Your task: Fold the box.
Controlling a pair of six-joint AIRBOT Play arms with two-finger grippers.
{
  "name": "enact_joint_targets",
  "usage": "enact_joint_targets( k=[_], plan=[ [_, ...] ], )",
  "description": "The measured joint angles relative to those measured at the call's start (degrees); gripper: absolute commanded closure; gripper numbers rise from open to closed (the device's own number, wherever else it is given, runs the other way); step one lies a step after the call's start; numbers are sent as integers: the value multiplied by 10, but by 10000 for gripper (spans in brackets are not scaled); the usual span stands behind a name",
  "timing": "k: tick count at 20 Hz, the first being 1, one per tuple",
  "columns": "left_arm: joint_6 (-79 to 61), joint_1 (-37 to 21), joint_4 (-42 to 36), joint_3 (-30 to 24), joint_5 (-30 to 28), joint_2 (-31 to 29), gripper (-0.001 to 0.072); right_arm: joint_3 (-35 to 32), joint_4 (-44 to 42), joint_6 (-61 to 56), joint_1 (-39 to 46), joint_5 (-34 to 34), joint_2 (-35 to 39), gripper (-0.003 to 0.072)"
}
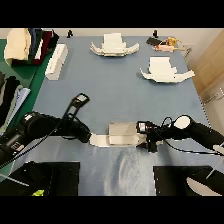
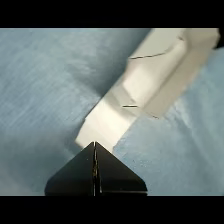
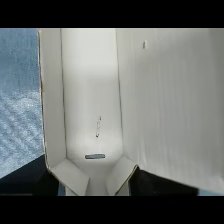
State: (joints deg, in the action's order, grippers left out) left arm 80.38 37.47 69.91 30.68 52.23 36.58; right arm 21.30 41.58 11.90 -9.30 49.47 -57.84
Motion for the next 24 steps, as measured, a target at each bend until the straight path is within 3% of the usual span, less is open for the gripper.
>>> enact_joint_targets(
  k=[2,5,13,18,19,20,21,24],
  plan=[
    [131,-23,43,-10,28,-16,694,0,0,0,0,0,0,174],
    [214,-48,42,-39,33,-8,693,0,0,0,0,0,0,174],
    [139,-33,-143,-82,-65,108,694,0,0,0,0,0,0,174],
    [113,-10,-193,-74,-80,116,690,0,0,0,0,0,0,174],
    [111,-9,-198,-70,-82,113,519,0,0,0,0,0,0,173],
    [109,-7,-202,-64,-82,109,194,0,0,0,0,0,0,174],
    [108,-6,-205,-59,-82,108,134,0,0,0,0,0,0,174],
    [107,-5,-209,-47,-82,103,133,0,0,0,0,0,0,174]
  ],
)
